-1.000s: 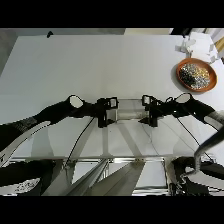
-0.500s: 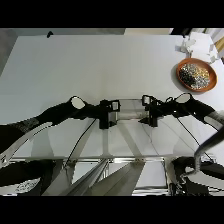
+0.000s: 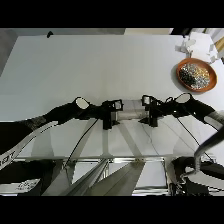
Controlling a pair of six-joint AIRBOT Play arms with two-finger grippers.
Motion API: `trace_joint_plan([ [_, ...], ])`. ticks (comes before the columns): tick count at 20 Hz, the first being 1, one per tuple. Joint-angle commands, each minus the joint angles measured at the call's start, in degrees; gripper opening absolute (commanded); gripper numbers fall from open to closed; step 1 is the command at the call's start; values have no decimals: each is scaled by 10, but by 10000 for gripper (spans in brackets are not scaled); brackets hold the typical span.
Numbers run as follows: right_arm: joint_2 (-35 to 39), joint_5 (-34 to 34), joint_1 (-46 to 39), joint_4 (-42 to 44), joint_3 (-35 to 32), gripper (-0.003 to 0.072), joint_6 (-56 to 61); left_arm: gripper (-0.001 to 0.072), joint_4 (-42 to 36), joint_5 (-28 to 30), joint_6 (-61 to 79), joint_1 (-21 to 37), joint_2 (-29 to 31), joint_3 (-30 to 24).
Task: Fold the box and place the chain.
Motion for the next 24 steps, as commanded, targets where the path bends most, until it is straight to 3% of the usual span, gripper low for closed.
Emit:
trace_joint_plan([
  [1,0,0,0,0,0,400,1,288,-4,7,2,-3,-9,1],
  [2,0,0,0,0,0,400,1,241,-4,7,2,-3,-9,1],
  [20,0,8,0,6,0,398,17,253,-4,4,1,-3,-9,1],
  [21,0,14,0,2,0,450,25,253,-4,4,1,-3,-9,1],
  [22,1,16,0,2,0,635,54,253,-4,3,1,-3,-9,1],
  [23,3,17,0,-4,0,698,88,253,-4,2,1,-3,-9,1],
  [24,5,24,0,-18,0,698,108,253,-4,2,1,-3,-9,1],
])
